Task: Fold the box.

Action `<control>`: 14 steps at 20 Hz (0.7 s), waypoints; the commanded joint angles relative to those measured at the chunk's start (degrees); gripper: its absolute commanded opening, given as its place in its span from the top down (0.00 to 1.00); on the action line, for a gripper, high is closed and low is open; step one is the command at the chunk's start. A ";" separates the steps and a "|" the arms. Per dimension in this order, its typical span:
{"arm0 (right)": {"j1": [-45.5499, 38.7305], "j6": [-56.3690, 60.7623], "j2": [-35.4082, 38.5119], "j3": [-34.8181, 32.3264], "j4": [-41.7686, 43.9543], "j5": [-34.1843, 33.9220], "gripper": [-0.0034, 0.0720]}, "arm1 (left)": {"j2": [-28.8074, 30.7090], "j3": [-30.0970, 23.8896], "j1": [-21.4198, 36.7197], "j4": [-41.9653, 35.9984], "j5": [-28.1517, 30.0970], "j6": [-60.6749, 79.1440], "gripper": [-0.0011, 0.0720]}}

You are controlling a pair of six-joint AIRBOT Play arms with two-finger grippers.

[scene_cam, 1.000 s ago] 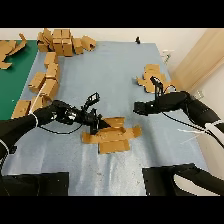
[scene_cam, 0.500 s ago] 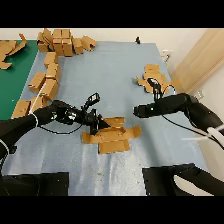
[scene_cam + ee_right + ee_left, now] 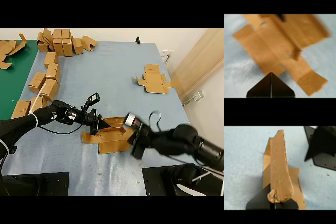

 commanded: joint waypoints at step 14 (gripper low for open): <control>16.74 -1.86 -9.25 -5.46 -22.45 12.87 0.24 | -0.02 0.00 0.04 -0.11 0.00 0.02 0.97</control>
